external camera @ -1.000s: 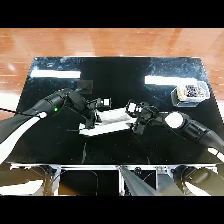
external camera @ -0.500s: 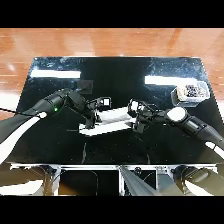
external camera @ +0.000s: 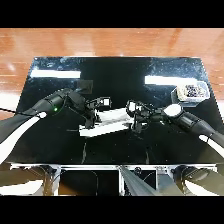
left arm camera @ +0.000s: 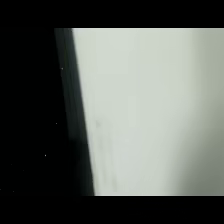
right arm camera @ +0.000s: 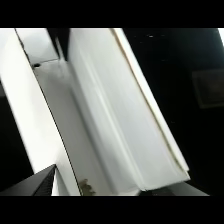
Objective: Fold the box and place the chain.
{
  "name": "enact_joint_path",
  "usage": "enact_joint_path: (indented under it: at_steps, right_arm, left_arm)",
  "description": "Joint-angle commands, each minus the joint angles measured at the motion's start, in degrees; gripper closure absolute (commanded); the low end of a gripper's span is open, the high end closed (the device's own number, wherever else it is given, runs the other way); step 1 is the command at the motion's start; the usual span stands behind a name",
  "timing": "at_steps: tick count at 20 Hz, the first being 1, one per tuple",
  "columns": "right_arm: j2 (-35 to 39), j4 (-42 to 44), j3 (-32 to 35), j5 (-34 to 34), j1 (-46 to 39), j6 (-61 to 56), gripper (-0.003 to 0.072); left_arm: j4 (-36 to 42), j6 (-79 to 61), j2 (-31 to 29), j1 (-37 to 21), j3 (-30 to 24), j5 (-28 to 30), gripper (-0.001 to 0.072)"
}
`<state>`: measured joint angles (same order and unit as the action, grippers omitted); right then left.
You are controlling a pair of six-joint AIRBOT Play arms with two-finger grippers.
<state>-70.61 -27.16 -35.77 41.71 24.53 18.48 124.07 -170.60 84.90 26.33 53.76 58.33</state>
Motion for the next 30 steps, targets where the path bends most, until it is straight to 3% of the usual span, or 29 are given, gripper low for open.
enact_joint_path:
  at_steps: [1,4,10,19,30]
  right_arm:
    - [-1.2,-1.0,-0.3,4.6,0.0,-0.6,-0.0021]
    - [-1.2,-7.4,-0.3,7.2,0.0,-5.3,-0.0021]
    - [-1.2,-8.3,-0.3,8.2,0.5,-8.3,-0.0021]
    - [-1.8,-10.4,-0.2,3.0,4.2,-13.9,-0.0021]
    - [-2.8,-16.6,-0.2,3.2,4.2,-17.8,-0.002]
  left_arm:
    - [-0.6,0.0,0.0,0.0,0.2,-0.8,0.0689]
    - [-0.8,0.0,0.0,0.0,0.8,-1.4,0.0689]
    - [-0.8,3.2,0.0,0.0,2.1,-1.5,0.0688]
    - [-0.9,6.5,0.0,2.6,2.1,-0.2,0.0689]
    - [-4.9,9.1,0.3,2.8,2.1,1.2,0.0689]
